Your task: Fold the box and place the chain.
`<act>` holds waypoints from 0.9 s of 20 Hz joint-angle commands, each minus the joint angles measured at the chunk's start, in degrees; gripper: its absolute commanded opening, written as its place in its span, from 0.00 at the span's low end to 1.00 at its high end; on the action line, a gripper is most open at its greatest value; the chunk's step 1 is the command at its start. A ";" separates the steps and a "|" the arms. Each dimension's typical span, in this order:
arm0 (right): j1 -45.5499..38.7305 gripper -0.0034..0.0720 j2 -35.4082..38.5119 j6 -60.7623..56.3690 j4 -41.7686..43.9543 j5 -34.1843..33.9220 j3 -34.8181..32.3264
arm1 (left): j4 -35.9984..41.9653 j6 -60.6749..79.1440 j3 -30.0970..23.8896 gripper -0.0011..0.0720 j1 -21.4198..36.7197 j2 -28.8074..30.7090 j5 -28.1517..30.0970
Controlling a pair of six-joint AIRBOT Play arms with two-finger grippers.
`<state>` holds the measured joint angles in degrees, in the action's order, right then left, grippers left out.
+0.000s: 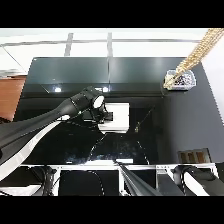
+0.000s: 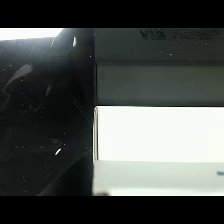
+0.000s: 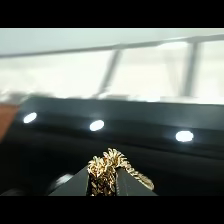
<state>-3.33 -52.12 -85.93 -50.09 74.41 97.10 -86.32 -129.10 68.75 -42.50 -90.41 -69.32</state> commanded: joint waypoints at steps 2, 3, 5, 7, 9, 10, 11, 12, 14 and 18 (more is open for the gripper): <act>8.37 0.06 0.72 0.26 3.56 3.43 -1.07 | 0.00 0.02 0.04 0.05 0.07 -0.02 0.02; 10.49 0.06 0.70 0.20 3.58 3.69 -2.34 | 0.00 0.02 0.04 0.05 0.07 -0.02 0.02; 14.88 0.06 0.72 -0.04 3.61 2.78 -6.71 | 0.00 0.02 0.04 0.05 0.07 -0.02 0.00; 18.73 0.06 0.70 -0.20 3.58 -0.09 -12.39 | 0.00 0.02 0.04 0.05 0.07 -0.02 0.02; 21.57 0.06 0.70 -0.39 3.80 -3.89 -18.18 | 0.00 0.02 0.04 0.05 0.07 -0.02 -0.20; 22.80 0.06 0.68 -0.39 4.50 -6.05 -21.27 | 0.00 0.02 0.04 0.05 0.07 -0.02 -0.20; 23.71 0.06 0.57 -0.37 5.62 -7.96 -24.11 | 0.00 0.02 0.04 0.05 0.07 -0.02 -0.22; 24.65 0.06 0.39 -0.39 6.40 -10.10 -27.15 | 0.00 0.02 0.04 0.05 0.07 -0.02 -0.22; 25.92 0.06 0.02 -0.39 7.17 -13.77 -32.33 | 0.00 0.02 0.04 0.05 0.07 -0.02 -0.22; 25.86 0.06 -1.38 0.02 8.98 -14.97 -35.26 | 0.00 0.02 0.04 0.05 0.07 -0.02 -0.24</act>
